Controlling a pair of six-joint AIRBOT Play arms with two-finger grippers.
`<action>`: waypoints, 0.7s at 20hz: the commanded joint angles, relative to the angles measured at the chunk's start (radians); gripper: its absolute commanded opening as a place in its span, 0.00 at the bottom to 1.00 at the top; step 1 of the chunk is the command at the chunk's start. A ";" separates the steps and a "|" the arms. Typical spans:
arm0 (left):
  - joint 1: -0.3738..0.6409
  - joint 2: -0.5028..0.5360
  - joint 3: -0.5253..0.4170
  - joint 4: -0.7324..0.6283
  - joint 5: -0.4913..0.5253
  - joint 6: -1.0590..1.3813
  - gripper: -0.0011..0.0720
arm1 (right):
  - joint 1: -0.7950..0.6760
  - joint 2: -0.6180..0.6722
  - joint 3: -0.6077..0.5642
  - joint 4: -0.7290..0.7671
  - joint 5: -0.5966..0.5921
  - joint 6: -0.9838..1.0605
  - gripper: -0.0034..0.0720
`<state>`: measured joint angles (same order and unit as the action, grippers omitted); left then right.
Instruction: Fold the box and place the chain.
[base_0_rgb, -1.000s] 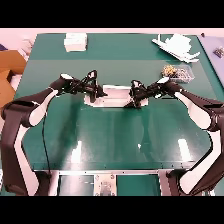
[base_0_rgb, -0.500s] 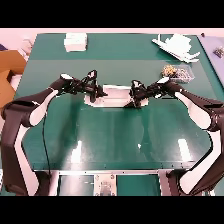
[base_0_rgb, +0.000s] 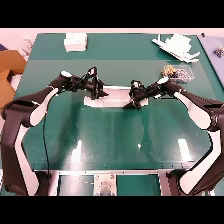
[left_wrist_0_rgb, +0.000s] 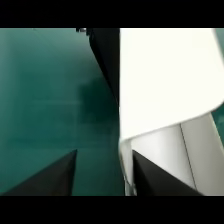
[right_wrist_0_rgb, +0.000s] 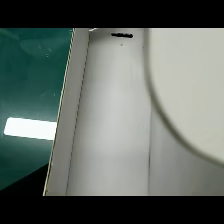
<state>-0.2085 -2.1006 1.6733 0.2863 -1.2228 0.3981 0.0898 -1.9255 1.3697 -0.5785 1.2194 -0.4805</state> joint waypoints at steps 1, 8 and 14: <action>0.015 0.001 0.030 -0.002 -0.067 -0.014 0.82 | 0.000 0.000 0.000 0.001 -0.002 0.001 0.77; 0.133 0.001 0.104 -0.019 -0.300 -0.084 0.84 | 0.000 0.000 0.000 0.001 -0.002 0.001 0.77; 0.175 0.003 0.196 -0.036 -0.500 -0.143 0.03 | 0.000 0.000 0.000 0.002 -0.002 0.001 0.77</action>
<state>-0.0525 -2.0998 1.8271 0.2596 -1.6131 0.2958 0.0898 -1.9255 1.3697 -0.5781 1.2186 -0.4793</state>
